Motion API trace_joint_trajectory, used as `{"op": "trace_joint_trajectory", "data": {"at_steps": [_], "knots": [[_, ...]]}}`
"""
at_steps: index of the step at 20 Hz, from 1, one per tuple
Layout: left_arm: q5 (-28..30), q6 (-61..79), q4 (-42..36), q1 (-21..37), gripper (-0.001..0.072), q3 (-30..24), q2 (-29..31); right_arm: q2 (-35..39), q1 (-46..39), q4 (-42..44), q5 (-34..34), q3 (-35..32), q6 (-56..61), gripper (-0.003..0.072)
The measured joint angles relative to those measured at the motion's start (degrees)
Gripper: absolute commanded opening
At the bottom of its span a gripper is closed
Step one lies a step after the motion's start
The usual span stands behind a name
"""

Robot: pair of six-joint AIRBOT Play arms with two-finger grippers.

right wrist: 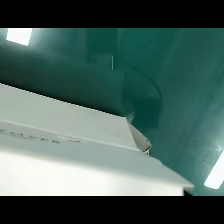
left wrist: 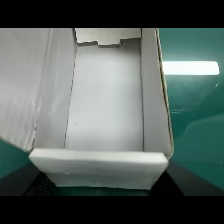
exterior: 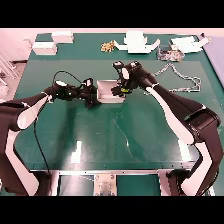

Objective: Fold the box and place the chain.

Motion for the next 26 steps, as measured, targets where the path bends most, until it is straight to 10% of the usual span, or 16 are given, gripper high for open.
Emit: {"op": "trace_joint_trajectory", "data": {"at_steps": [26], "knots": [[0.0, 0.0, 0.0, 0.0, 0.0625, 0.0, 0.0, -0.6, 0.7, -2.5, 9.2, 6.9, 0.7, 0.0418]]}}
